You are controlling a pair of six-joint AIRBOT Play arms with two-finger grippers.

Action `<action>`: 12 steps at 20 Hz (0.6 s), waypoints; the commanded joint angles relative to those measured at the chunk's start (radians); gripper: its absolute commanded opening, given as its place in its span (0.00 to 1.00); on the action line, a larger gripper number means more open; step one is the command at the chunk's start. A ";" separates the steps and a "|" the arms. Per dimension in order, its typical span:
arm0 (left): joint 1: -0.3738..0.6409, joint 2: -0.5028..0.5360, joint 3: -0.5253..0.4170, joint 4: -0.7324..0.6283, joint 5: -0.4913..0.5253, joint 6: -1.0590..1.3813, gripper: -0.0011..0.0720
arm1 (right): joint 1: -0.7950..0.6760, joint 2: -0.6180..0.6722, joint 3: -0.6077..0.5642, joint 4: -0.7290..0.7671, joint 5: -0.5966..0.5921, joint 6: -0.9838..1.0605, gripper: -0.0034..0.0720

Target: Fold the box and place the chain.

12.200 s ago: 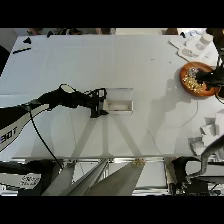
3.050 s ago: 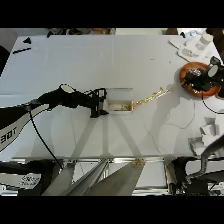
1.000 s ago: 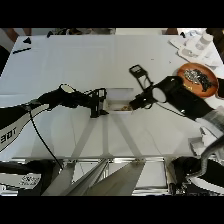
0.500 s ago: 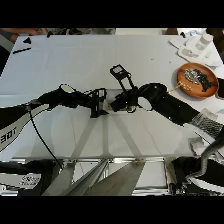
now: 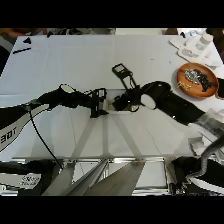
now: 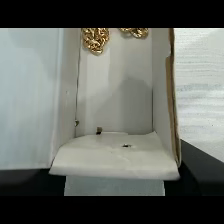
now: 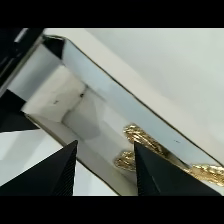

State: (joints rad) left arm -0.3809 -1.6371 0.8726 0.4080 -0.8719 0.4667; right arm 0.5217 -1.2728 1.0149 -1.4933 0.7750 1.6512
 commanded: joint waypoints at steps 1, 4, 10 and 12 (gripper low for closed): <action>0.000 0.000 0.000 0.000 0.000 0.000 0.45 | -0.109 0.066 0.001 -0.005 0.098 0.006 0.58; 0.000 0.000 0.000 0.000 0.000 0.000 0.45 | -0.283 0.103 0.001 -0.045 0.171 0.028 0.58; 0.000 0.000 0.000 0.000 0.000 0.000 0.45 | -0.557 0.060 -0.002 -0.071 0.204 0.213 0.87; 0.000 0.000 0.000 0.000 0.000 0.000 0.45 | -0.569 0.026 -0.002 -0.113 0.211 0.277 0.91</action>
State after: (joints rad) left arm -0.3809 -1.6371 0.8726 0.4080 -0.8719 0.4664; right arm 0.0154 -1.2163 1.0138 -1.5627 0.9714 1.8297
